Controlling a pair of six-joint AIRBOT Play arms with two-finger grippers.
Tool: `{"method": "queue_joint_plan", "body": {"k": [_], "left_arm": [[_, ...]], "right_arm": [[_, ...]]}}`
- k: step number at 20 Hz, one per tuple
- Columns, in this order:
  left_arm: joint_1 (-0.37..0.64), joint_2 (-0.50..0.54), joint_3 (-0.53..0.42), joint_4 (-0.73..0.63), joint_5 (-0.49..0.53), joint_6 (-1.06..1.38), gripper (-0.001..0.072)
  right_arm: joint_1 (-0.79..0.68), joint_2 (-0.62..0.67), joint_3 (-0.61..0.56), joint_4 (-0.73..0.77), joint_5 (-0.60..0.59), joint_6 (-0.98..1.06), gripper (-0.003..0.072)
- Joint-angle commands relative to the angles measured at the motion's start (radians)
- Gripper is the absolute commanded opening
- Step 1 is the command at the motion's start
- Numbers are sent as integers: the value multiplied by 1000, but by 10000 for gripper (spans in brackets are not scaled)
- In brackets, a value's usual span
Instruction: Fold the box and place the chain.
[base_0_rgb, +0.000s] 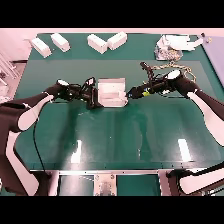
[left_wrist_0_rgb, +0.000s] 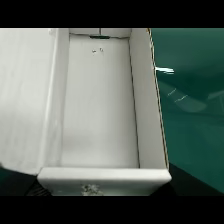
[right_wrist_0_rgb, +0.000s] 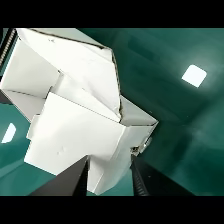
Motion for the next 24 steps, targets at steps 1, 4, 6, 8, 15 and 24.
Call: {"method": "queue_joint_plan", "body": {"k": [1,4,6,8,15,24], "left_arm": [[1,0,1,0,0,0,534],[0,1,1,0,0,0,533],[1,1,1,0,0,0,534],[1,0,1,0,0,0,533],[1,0,1,0,0,0,533],[1,1,1,0,0,0,534]], "right_arm": [[2,0,0,-4,-6,6,379],[12,0,-1,-4,-7,7,426],[21,-4,-7,-30,-7,40,451],[26,-19,-7,-64,-7,82,451],[54,-24,2,-51,-33,81,450],[74,-24,22,-43,-32,130,450]]}}
